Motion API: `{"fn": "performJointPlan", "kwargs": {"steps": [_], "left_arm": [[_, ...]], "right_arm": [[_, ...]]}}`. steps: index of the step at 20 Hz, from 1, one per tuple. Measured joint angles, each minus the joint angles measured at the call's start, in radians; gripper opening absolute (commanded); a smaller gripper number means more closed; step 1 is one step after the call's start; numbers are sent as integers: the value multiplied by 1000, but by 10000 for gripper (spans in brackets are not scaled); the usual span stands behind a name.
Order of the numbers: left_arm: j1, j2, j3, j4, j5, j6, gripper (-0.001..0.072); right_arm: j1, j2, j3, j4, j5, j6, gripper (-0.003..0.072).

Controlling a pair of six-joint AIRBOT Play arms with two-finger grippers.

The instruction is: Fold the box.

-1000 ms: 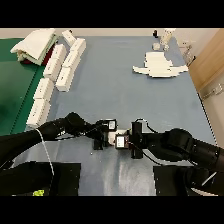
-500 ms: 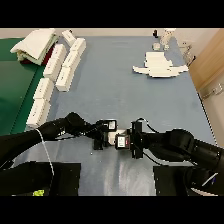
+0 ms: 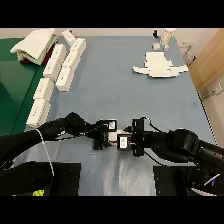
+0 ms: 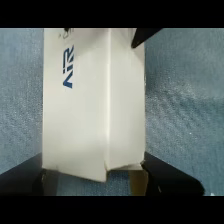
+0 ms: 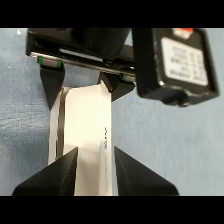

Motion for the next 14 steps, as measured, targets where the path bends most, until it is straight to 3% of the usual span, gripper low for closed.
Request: {"fn": "performJointPlan", "kwargs": {"steps": [5, 6, 8, 10, 14], "left_arm": [[0, 0, 0, -1, 0, -1, 462], [0, 0, 0, -1, 0, -1, 462], [0, 0, 0, -1, 0, -2, 462], [0, 0, 0, -1, 0, -2, 461], [0, 0, 0, -1, 0, -1, 462]], "right_arm": [[-2, -11, 0, -15, 15, 3, 343], [-2, -17, 0, -16, 16, 5, 288], [-2, -29, 0, -16, 18, 8, 288], [-2, -36, 0, -11, 18, 8, 224], [-2, -43, 0, 2, 19, 8, 224]]}}
